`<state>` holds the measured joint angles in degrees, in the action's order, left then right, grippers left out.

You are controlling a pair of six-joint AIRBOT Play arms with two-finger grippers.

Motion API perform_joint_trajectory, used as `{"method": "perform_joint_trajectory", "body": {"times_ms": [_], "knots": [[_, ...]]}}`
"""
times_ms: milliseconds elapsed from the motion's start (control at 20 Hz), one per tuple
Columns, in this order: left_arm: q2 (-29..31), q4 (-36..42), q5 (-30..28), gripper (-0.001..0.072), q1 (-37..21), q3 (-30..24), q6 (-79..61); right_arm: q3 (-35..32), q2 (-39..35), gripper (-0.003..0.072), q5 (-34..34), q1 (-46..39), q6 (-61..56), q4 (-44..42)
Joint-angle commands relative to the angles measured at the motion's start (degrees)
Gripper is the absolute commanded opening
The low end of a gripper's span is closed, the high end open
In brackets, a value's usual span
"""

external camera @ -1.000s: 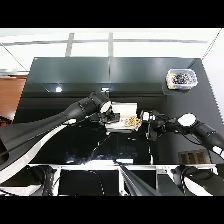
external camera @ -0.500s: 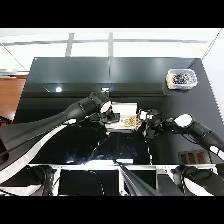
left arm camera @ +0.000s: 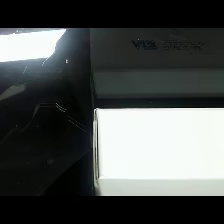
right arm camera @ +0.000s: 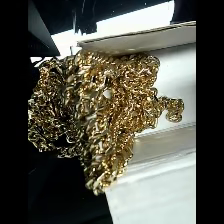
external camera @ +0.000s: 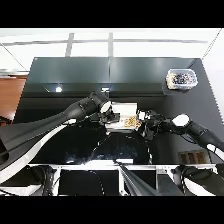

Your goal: Fold the box and place the chain.

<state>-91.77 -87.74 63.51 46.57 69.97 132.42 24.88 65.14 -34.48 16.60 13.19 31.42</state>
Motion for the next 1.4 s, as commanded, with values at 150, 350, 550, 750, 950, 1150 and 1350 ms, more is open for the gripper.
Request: {"method": "perform_joint_trajectory", "body": {"times_ms": [150, 350, 550, 750, 950, 1150, 1350], "knots": [[0.0, 0.0, 0.0, 0.0032, 0.0, 0.0, 0.0, 0.0, 1.0, 0.0697, 3.0, 0.0, -2.3, 0.1], [0.0, 0.0, 0.0, 0.0032, 0.0, 0.0, 0.0, 0.0, 1.0, 0.0353, 2.8, 0.1, -3.0, 0.1], [0.0, 0.0, 0.1, 0.0032, 0.0, 0.0, 0.0, 0.0, 0.4, 0.0024, 2.5, 0.0, -6.8, 0.2], [0.0, 0.0, 0.2, 0.0032, 0.0, 0.0, 0.0, 0.0, -4.9, 0.0023, 0.8, 0.0, -23.3, 4.2], [0.0, 0.0, 0.2, 0.0032, 0.0, 0.0, 0.0, 0.2, -11.4, 0.0022, -3.8, -0.7, -40.2, 13.9], [0.0, 0.0, 0.2, 0.0032, 0.0, 0.0, 0.0, 2.4, -16.8, 0.0022, -10.4, -1.9, -49.9, 15.3], [0.0, 0.2, 0.2, 0.0032, 0.0, 0.0, 0.0, 8.7, -18.1, 0.0021, -17.9, -2.2, -54.4, 14.2]]}}
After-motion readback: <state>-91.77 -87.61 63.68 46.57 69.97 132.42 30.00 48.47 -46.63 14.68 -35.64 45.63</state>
